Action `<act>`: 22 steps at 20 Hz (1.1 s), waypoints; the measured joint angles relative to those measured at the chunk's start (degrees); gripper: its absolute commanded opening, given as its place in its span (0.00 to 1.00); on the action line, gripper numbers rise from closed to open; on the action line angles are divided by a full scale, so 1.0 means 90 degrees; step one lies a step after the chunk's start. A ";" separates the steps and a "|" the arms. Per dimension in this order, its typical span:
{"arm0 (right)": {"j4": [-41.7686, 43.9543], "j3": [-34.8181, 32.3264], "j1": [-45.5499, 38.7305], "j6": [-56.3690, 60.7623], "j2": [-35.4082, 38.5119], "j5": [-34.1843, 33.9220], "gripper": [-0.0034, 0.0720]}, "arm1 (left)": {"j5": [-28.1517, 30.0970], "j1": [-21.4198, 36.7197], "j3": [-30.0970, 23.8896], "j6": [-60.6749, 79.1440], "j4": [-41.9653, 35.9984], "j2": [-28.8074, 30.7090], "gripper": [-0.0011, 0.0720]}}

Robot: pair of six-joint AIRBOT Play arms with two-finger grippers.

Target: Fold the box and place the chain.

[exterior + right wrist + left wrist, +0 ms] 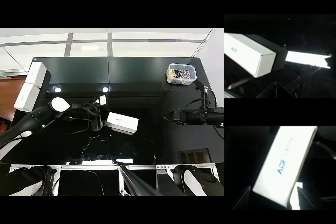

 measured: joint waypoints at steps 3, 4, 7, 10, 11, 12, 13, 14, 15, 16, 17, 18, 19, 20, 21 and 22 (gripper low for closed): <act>-0.0034 0.0005 -0.0109 -0.0002 0.0015 -0.0007 0.06 | -0.0250 -0.0182 0.0486 -0.0243 0.0019 -0.0289 0.98; -0.0036 0.0005 -0.0131 -0.0002 0.0015 -0.0007 0.06 | -0.0260 -0.0257 0.0668 -0.0291 0.0027 -0.0449 0.98; -0.0041 0.0005 -0.0165 -0.0012 0.0019 -0.0002 0.06 | -0.0658 -0.0525 0.1377 -0.0508 0.0129 -0.1086 0.98; -0.0041 0.0005 -0.0177 -0.0063 0.0019 -0.0002 0.06 | -0.1394 -0.0809 0.2142 -0.0962 0.0726 -0.1766 0.98; -0.0041 0.0005 -0.0177 -0.0080 0.0019 -0.0002 0.06 | -0.1574 -0.0872 0.2319 -0.1056 0.0901 -0.1933 0.99; -0.0044 0.0005 -0.0177 -0.0097 0.0019 -0.0002 0.06 | -0.1717 -0.0918 0.2477 -0.1139 0.1044 -0.2093 0.99; -0.0044 0.0005 -0.0177 -0.0104 0.0019 -0.0002 0.06 | -0.1787 -0.0947 0.2599 -0.1190 0.1073 -0.2200 0.98; -0.0044 0.0005 -0.0177 -0.0121 0.0019 -0.0002 0.06 | -0.1880 -0.0969 0.2688 -0.1214 0.1103 -0.2293 0.98; -0.0044 0.0005 -0.0177 -0.0134 0.0019 -0.0002 0.06 | -0.1919 -0.0986 0.2752 -0.1243 0.1163 -0.2356 0.98; -0.0044 0.0005 -0.0177 -0.0155 0.0019 0.0000 0.06 | -0.1960 -0.0998 0.2798 -0.1263 0.1173 -0.2409 0.99; -0.0044 0.0005 -0.0177 -0.0177 0.0019 -0.0002 0.06 | -0.2006 -0.1008 0.2834 -0.1287 0.1209 -0.2441 0.99; -0.0044 0.0005 -0.0177 -0.0202 0.0019 -0.0002 0.06 | -0.2045 -0.1015 0.2866 -0.1304 0.1234 -0.2470 0.99; -0.0046 0.0005 -0.0177 -0.0226 0.0019 0.0000 0.06 | -0.2072 -0.1022 0.2897 -0.1309 0.1260 -0.2489 0.99; -0.0046 0.0005 -0.0177 -0.0248 0.0019 -0.0002 0.06 | -0.2103 -0.1027 0.2941 -0.1326 0.1290 -0.2506 0.99; -0.0044 0.0005 -0.0177 -0.0270 0.0019 0.0000 0.06 | -0.2154 -0.1030 0.3002 -0.1336 0.1321 -0.2521 0.99; -0.0046 0.0005 -0.0177 -0.0289 0.0019 -0.0002 0.06 | -0.2215 -0.1032 0.3072 -0.1350 0.1355 -0.2531 0.99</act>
